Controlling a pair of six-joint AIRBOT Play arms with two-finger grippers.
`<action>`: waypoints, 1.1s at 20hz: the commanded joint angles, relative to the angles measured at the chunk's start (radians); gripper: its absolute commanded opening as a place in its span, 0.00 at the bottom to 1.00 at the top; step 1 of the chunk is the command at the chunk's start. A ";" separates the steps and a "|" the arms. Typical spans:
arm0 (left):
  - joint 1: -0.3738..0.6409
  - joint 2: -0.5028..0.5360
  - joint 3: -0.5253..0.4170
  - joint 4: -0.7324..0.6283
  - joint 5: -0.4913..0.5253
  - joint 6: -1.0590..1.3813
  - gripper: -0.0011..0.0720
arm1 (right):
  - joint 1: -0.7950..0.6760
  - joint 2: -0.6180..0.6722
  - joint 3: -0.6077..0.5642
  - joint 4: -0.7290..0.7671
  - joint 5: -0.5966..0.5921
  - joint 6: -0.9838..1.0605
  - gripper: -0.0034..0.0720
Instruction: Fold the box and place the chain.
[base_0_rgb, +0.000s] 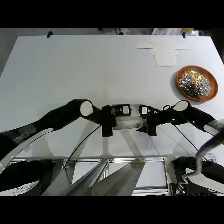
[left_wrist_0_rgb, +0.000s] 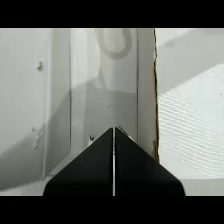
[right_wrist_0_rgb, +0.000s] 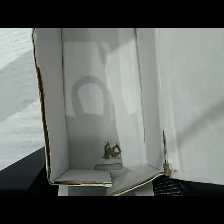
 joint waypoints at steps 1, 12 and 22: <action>0.037 0.083 0.000 0.050 -0.044 -0.231 0.02 | 0.000 0.000 0.000 0.000 0.000 0.000 0.65; 0.297 0.250 -0.076 0.297 -0.214 -1.140 0.02 | 0.000 0.000 0.000 0.000 0.000 0.000 0.65; 0.270 0.052 -0.164 -0.027 -0.111 -1.089 0.02 | 0.000 0.000 0.000 0.000 0.000 0.000 0.65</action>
